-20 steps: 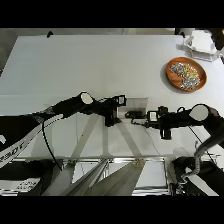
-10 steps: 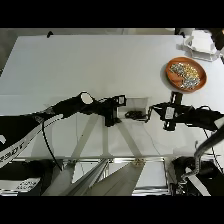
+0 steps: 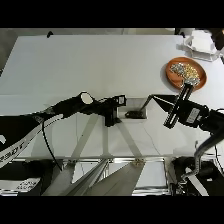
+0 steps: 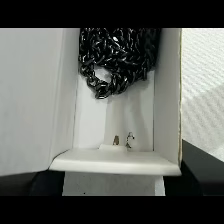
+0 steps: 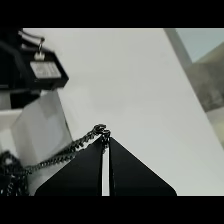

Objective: Fold the box and place the chain.

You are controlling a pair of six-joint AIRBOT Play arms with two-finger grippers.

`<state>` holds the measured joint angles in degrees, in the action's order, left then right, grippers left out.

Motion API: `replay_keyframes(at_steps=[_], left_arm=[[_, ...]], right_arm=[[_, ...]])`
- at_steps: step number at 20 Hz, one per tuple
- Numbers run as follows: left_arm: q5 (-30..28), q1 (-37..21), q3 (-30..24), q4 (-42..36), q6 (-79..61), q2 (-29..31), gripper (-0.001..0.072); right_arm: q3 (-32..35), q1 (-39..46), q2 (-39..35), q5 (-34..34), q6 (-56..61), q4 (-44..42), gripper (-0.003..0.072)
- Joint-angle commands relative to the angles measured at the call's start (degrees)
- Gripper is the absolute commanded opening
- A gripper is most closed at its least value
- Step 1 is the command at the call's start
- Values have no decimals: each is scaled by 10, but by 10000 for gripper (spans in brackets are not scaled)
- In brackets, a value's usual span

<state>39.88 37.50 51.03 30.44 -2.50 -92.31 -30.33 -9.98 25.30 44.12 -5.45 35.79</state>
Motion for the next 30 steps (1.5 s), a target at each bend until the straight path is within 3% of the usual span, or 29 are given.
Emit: replay_keyframes(at_steps=[1, 4, 10, 17, 24, 28, 29, 30], left_arm=[[0, 0, 0, 0, 0, 0, 89], [0, 0, 0, 0, 0, 0, 89], [0, 0, 0, 0, 0, 0, 89], [0, 0, 0, 0, 0, 0, 89], [0, 0, 0, 0, 0, 0, 89], [0, 0, 0, 0, 0, 0, 89], [0, 0, 0, 0, 0, 0, 89], [0, 0, 0, 0, 0, 0, 89]], right_arm=[[0, 0, -3, -12, -26, -76, 11], [0, 0, 14, -7, -24, -80, 11], [0, 0, 142, 82, -17, -78, 12], [3, 0, 268, 100, 92, -49, 12], [24, -26, 324, 40, 149, -22, 13], [24, -42, 353, -28, 227, -22, 14], [24, -42, 352, -35, 243, -22, 30], [24, -42, 352, -40, 253, -22, 101]])
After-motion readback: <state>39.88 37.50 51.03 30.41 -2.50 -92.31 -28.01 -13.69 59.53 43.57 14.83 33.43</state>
